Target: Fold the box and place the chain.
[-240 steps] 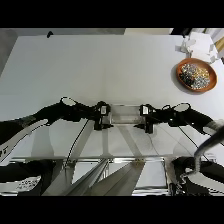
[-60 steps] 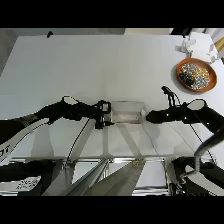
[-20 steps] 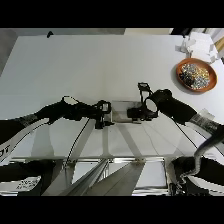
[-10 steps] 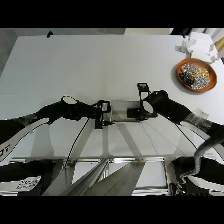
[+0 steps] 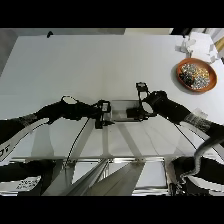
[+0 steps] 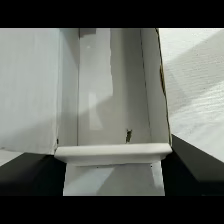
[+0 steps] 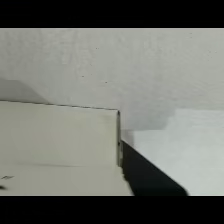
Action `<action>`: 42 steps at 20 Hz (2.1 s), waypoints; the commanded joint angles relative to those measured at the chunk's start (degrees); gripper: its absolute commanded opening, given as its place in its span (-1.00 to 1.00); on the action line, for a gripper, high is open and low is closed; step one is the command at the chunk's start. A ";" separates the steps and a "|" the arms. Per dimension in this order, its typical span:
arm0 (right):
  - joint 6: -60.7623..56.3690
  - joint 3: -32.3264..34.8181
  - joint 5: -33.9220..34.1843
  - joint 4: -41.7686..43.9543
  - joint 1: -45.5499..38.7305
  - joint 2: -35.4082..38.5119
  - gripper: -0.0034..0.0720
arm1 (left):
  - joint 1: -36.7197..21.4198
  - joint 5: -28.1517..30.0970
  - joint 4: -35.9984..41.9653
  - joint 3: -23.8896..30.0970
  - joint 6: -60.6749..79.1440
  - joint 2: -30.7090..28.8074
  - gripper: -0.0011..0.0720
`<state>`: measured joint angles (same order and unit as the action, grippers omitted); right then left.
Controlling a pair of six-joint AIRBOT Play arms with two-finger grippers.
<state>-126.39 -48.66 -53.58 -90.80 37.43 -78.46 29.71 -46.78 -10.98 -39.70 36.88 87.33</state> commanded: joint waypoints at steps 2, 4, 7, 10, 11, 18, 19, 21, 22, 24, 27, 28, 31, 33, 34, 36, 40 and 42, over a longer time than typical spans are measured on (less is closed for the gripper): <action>0.37 0.00 -0.22 -0.92 0.00 0.04 -0.87 | 0.02 -0.20 -0.17 -0.02 0.15 0.00 -0.40; 0.42 0.00 -0.15 -0.90 0.00 0.09 -0.77 | 0.02 -0.17 -0.17 -0.02 0.15 0.02 -0.40; 10.49 0.00 -0.72 -1.09 0.00 0.98 0.19 | 0.02 -0.20 -0.17 -0.02 0.17 0.00 -0.40; 17.16 0.00 -3.85 -3.69 -0.22 5.66 0.19 | 0.02 -0.20 -0.17 -0.02 0.17 0.02 -0.40; 18.18 0.00 -4.79 -4.09 -0.83 7.93 0.19 | 0.02 -0.20 -0.17 -0.02 0.17 0.00 -0.40; 31.47 -1.92 -5.95 -3.89 -22.64 22.53 -0.01 | 0.02 -0.20 -0.17 -0.02 0.17 0.00 -0.40; 34.21 -3.19 -3.34 -3.89 -28.09 21.86 -0.02 | 0.02 -0.17 -0.17 -0.02 0.17 0.00 -0.40; 36.74 -6.60 2.25 -3.23 -38.16 18.75 -0.02 | 0.02 -0.17 -0.17 -0.02 0.15 0.00 -0.40; 38.16 -8.68 3.65 -2.36 -42.38 16.35 -0.04 | 0.02 -0.17 -0.17 -0.02 0.17 0.00 -0.40; 41.27 -13.46 4.42 -0.74 -48.96 9.55 -0.07 | 0.02 -0.17 -0.17 -0.02 0.15 0.00 -0.40; 43.80 -21.31 5.73 0.98 -53.55 -2.80 -0.07 | 0.02 -0.17 -0.17 -0.02 0.15 0.00 -0.40; 43.93 -24.00 5.57 1.05 -53.75 -6.84 -0.07 | 0.02 -0.17 -0.17 -0.02 0.17 0.00 -0.40; 43.34 -30.58 4.96 1.27 -53.75 -16.13 -0.07 | 0.02 -0.17 -0.17 -0.02 0.17 0.02 -0.40; 42.40 -33.05 5.27 1.22 -53.75 -19.45 -0.07 | 0.02 -0.17 -0.17 -0.02 0.15 0.02 -0.40; 42.42 -33.57 5.29 1.27 -53.75 -20.39 -0.08 | 0.02 -0.17 -0.17 -0.02 0.15 0.02 -0.40; 42.40 -33.64 5.68 2.16 -53.75 -21.70 -0.12 | 0.02 -0.20 -0.17 -0.02 0.15 0.02 -0.40; 42.36 -33.64 4.92 4.22 -53.75 -23.67 -0.12 | 0.02 -0.17 -0.17 -0.02 0.15 0.02 -0.40; 41.68 -33.64 3.87 4.20 -53.77 -23.89 -0.14 | 0.02 -0.17 -0.17 -0.02 0.17 0.02 -0.40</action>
<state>-83.96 -82.00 -48.62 -87.48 -16.27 -101.16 29.76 -46.96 -11.14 -39.70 37.04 87.33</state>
